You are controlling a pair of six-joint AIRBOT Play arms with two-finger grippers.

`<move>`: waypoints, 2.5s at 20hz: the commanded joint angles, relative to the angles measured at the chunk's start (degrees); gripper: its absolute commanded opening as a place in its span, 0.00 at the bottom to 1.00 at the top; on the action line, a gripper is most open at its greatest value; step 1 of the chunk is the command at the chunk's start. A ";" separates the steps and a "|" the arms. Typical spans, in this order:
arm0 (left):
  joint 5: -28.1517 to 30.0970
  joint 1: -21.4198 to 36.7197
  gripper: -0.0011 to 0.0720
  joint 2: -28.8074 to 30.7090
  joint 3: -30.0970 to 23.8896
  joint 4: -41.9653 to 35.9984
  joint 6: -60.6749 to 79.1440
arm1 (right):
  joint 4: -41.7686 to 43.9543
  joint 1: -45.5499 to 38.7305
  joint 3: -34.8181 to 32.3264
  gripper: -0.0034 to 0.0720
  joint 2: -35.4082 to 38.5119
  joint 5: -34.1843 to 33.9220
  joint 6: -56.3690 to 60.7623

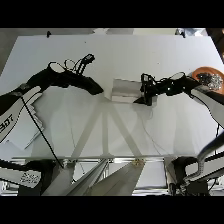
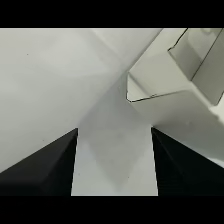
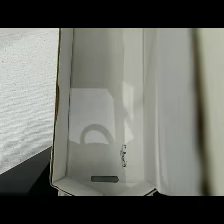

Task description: Fold the box and place the chain.

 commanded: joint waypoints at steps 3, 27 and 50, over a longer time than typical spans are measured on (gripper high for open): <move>-1.46 -0.28 0.85 -0.17 0.02 -9.20 -1.40 | 0.02 0.00 0.00 0.36 0.00 0.00 0.02; 4.26 -6.12 0.89 -2.40 0.02 -13.05 -9.20 | 0.02 0.00 0.00 0.36 0.00 0.00 0.00; 14.40 -8.92 0.87 -2.34 0.09 0.02 -26.10 | 0.02 0.00 0.00 0.36 0.00 0.00 0.02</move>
